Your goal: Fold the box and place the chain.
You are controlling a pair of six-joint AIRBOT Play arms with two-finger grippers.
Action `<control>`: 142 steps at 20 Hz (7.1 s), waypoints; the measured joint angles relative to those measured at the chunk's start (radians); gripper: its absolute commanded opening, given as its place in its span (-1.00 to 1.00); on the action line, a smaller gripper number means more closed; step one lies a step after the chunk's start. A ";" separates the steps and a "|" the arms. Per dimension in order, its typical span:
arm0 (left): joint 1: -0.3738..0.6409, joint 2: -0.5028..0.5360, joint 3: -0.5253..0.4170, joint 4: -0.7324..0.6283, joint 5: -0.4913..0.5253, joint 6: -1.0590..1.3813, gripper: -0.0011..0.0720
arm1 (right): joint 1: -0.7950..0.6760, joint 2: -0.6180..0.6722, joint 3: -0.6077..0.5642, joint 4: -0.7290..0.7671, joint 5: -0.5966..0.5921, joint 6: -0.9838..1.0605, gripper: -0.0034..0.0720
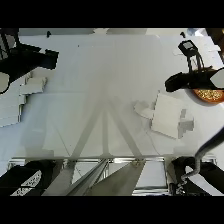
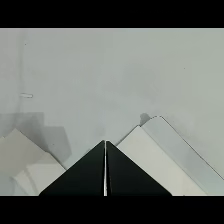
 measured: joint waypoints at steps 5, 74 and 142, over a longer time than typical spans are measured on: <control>0.000 0.000 0.000 0.000 0.000 0.000 0.93 | 0.000 0.000 0.000 0.006 0.000 0.000 -0.87; 0.000 0.000 0.000 0.000 0.000 0.000 0.93 | -0.269 -0.247 0.016 0.091 0.412 0.086 -0.88; -0.108 -0.872 0.632 -0.743 -0.565 0.601 0.94 | 0.038 -0.417 0.016 0.333 -0.182 -0.393 -0.87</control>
